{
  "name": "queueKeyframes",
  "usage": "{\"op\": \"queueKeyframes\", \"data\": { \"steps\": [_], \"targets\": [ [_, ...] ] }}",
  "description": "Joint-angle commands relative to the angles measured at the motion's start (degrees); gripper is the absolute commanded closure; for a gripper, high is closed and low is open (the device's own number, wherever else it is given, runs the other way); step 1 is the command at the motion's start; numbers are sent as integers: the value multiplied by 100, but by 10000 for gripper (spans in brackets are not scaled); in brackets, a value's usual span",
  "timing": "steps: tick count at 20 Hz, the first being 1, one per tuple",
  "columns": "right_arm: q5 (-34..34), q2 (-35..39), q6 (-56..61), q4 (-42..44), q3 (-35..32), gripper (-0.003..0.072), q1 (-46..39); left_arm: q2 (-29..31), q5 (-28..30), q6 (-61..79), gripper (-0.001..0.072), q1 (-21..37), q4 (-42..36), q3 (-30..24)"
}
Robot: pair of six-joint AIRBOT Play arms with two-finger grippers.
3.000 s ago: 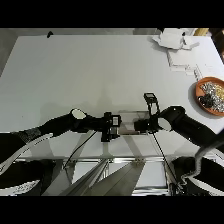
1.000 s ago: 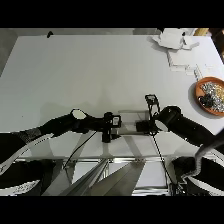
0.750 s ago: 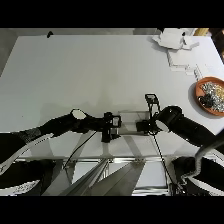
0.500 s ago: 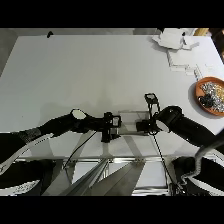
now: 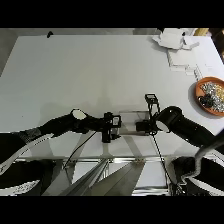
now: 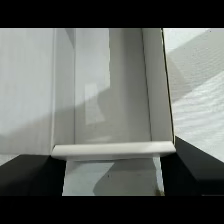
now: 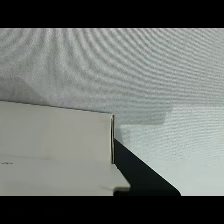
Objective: Fold the box and place the chain.
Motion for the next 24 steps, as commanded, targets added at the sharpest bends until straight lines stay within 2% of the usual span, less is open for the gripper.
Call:
{"op": "queueKeyframes", "data": {
  "steps": [1, 3, 4, 6, 9, 13, 15, 17, 20, 21, 24],
  "targets": [
    [-105, -13, -13, 122, -13, 653, 4, 4, 4, 9, 434, 4, 0, -2],
    [-149, -11, -26, 151, -13, 420, 4, 4, 4, 9, 434, 4, 0, -2],
    [-149, -4, -122, 157, -9, 369, 2, 4, 4, 7, 434, 4, 0, -2],
    [-52, 140, -376, 151, -9, 360, 2, 4, 4, 7, 434, 4, 0, -2],
    [223, 761, -1010, 52, 0, 331, 0, 4, 4, 7, 434, 4, 0, -2],
    [1130, 1845, -1937, -162, 422, 338, -483, 4, 4, 9, 434, 4, 0, -2],
    [1488, 2179, -2426, -774, 841, 341, -1198, 4, 4, 9, 434, 4, 0, -2],
    [1386, 2240, -2929, -1429, 1034, 343, -2153, 4, 4, 9, 434, 4, -2, -2],
    [654, 1958, -3668, -1569, 1032, 356, -4013, 4, 4, 9, 434, 4, 0, -2],
    [264, 1727, -3757, -1561, 1032, 392, -4697, 4, 4, 9, 434, 4, 0, -2],
    [-715, 933, -3698, -1054, 1032, 392, -6293, 4, 4, 9, 434, 4, 0, -2]
  ]
}}
